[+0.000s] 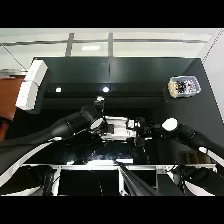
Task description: Fold the box and place the chain.
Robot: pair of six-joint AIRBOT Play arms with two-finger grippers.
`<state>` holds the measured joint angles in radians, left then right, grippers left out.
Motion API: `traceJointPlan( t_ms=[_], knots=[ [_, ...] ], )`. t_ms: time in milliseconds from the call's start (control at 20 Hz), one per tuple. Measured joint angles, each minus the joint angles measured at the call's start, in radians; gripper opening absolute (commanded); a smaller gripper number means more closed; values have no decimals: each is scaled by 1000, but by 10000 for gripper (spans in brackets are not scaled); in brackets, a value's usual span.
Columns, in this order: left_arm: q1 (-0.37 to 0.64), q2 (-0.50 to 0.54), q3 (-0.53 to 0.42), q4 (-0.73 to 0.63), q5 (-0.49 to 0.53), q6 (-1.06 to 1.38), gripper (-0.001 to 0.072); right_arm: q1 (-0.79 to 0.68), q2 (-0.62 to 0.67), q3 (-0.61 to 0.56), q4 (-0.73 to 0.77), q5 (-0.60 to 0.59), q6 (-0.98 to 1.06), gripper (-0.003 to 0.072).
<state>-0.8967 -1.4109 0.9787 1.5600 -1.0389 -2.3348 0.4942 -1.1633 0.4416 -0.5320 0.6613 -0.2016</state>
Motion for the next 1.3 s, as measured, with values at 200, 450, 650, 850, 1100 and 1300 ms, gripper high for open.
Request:
traceJointPlan(
  t_ms=[200, 450, 650, 850, 1100, 1300],
  knots=[
    [-8, -12, 2, 2, 7, -37, 236, 0, 0, 0, 0, 0, 0, 524],
    [-12, -25, 2, 2, 11, -66, 216, 0, 0, 0, 0, 0, 0, 524],
    [-12, -29, 2, 4, 10, -74, 95, 0, 0, 0, -1, 0, 0, 524],
    [-12, -34, 3, 4, 6, -77, 67, 0, 0, 0, -1, 0, 0, 524],
    [-13, -39, 20, 0, 2, -80, 244, 0, 0, 0, 0, 0, 0, 524],
    [-12, -40, 33, 6, -11, -80, 370, 0, 0, 0, 0, 0, 0, 524]
  ],
)
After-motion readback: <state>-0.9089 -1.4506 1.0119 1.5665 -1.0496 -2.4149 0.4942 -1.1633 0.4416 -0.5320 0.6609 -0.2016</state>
